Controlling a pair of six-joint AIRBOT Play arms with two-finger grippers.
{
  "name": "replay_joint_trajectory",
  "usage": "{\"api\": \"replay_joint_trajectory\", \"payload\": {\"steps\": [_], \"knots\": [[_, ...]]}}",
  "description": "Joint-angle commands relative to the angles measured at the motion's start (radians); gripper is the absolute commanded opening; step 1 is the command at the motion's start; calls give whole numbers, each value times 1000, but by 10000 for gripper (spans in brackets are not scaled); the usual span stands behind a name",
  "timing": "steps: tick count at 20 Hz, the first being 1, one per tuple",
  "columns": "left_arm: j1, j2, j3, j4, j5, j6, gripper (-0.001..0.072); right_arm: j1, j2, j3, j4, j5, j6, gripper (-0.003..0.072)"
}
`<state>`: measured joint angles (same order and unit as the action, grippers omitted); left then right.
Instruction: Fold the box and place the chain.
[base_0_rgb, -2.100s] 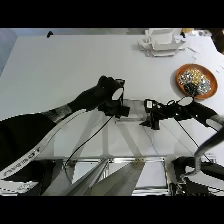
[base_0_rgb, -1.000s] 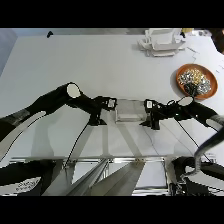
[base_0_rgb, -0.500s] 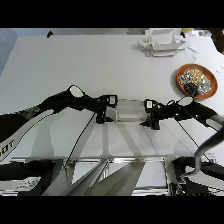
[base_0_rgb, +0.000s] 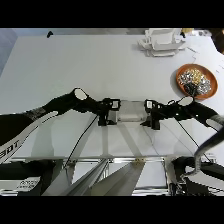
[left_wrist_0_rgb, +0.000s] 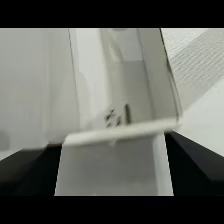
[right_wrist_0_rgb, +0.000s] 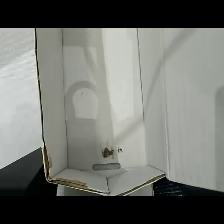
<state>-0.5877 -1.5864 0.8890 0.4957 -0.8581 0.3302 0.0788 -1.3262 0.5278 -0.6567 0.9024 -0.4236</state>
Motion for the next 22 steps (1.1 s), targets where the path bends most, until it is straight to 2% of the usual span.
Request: {"api": "replay_joint_trajectory", "payload": {"steps": [1, 18, 19, 21, 22], "knots": [[-4, -2, 0, 7, -6, 11, 710, 0, 0, 0, -1, -1, -4, 380], [-37, -47, 0, -54, 18, 10, 694, 0, 0, 0, -1, -1, -4, 380], [-37, -47, 0, -54, 17, 9, 619, 0, 0, 0, -1, -1, -4, 380], [-37, -47, 0, -53, 17, 10, 321, 0, 0, 0, -1, -1, -4, 380], [-37, -47, 0, -53, 17, 10, 210, 0, 0, 0, -1, -1, -4, 380]]}}
